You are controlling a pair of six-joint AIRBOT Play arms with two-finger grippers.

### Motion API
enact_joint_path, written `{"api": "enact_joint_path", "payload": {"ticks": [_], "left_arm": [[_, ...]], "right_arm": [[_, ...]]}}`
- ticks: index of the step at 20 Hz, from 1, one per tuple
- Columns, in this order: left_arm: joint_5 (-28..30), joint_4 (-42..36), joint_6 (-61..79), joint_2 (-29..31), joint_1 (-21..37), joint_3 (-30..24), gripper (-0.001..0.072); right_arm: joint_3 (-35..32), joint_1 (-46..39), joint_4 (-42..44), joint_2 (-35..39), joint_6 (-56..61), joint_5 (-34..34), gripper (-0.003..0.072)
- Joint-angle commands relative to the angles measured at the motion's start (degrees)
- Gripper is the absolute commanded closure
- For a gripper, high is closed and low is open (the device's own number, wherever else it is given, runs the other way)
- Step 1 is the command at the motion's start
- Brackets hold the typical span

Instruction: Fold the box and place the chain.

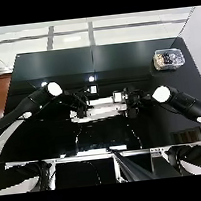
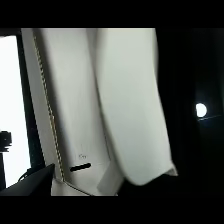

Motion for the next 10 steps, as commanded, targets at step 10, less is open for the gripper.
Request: {"api": "enact_joint_path", "payload": {"ticks": [10], "left_arm": [[0.02,1.46,-0.04,-0.04,-0.02,0.17,0.0681]], "right_arm": [[0.04,-2.05,14.62,-6.91,-10.88,8.04,-0.0022]]}}
